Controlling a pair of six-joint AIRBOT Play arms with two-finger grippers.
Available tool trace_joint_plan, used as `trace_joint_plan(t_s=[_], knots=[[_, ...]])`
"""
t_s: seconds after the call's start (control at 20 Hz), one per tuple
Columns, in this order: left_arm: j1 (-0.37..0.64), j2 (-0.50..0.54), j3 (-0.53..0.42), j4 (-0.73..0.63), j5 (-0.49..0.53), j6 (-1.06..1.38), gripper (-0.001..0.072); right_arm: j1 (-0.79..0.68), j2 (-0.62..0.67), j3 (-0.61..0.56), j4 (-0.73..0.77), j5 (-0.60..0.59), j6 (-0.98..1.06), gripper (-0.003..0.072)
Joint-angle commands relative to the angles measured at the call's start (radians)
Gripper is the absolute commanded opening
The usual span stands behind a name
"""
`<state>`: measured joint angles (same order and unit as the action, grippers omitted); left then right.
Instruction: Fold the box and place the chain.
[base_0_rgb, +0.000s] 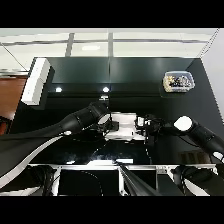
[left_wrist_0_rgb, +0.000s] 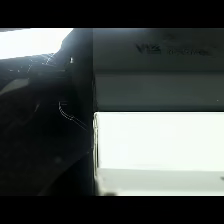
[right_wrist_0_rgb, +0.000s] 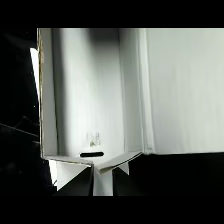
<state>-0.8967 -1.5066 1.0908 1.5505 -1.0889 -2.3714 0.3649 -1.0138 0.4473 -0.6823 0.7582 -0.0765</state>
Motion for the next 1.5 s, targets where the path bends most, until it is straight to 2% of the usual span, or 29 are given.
trace_joint_plan(t_s=[0.0, 0.25, 0.55, 0.6, 0.65, 0.7, 0.8, 0.85, 0.9, 0.95, 1.0, 1.1, 1.2, 1.3, 1.45], knots=[[0.000, 0.000, 0.001, -0.009, 0.006, -0.001, 0.0027, 0.019, -0.023, 0.001, 0.067, 0.002, -0.014, 0.0131], [0.000, 0.000, 0.001, -0.014, 0.014, 0.000, 0.0027, 0.100, -0.065, 0.001, 0.217, -0.137, -0.014, 0.0131], [0.001, 0.000, 0.001, -0.014, 0.014, 0.000, 0.0027, 0.108, -0.072, 0.001, 0.214, -0.146, -0.013, 0.0131], [0.000, 0.000, 0.001, -0.014, 0.014, 0.000, 0.0027, 0.107, -0.072, 0.001, 0.214, -0.153, -0.004, 0.0191], [0.001, 0.000, 0.001, -0.014, 0.014, 0.000, 0.0027, 0.107, -0.072, 0.001, 0.214, -0.158, 0.005, 0.0348], [0.001, 0.000, 0.001, -0.014, 0.014, 0.000, 0.0027, 0.107, -0.072, 0.001, 0.209, -0.158, 0.005, 0.0343], [0.001, 0.000, 0.001, -0.014, 0.014, 0.000, 0.0027, 0.107, -0.072, 0.001, 0.206, -0.159, 0.014, 0.0155], [0.000, 0.000, 0.001, -0.014, 0.014, 0.000, 0.0027, 0.107, -0.072, 0.001, 0.207, -0.164, 0.031, 0.0367], [0.001, 0.000, 0.001, -0.014, 0.014, 0.000, 0.0027, 0.107, -0.072, 0.001, 0.204, -0.164, 0.033, 0.0301], [0.001, 0.000, 0.001, -0.014, 0.014, 0.000, 0.0027, 0.107, -0.072, 0.001, 0.190, -0.164, 0.051, 0.0044], [0.001, 0.000, 0.001, -0.014, 0.013, 0.000, 0.0027, 0.104, -0.069, 0.001, 0.178, -0.165, 0.072, 0.0011], [0.001, 0.000, 0.001, -0.013, 0.014, 0.003, 0.0026, 0.076, -0.037, 0.003, 0.154, -0.154, 0.224, 0.0010], [0.007, 0.000, 0.000, -0.010, 0.010, 0.014, 0.0027, -0.021, 0.046, 0.030, -0.008, -0.066, 0.575, 0.0011], [0.007, 0.000, 0.000, -0.010, 0.014, 0.014, 0.0027, -0.179, 0.127, 0.069, -0.159, 0.080, 0.880, 0.0011], [0.007, 0.000, 0.000, -0.014, 0.010, 0.014, 0.0027, -0.451, 0.163, 0.057, -0.261, 0.116, 1.248, 0.0011]])
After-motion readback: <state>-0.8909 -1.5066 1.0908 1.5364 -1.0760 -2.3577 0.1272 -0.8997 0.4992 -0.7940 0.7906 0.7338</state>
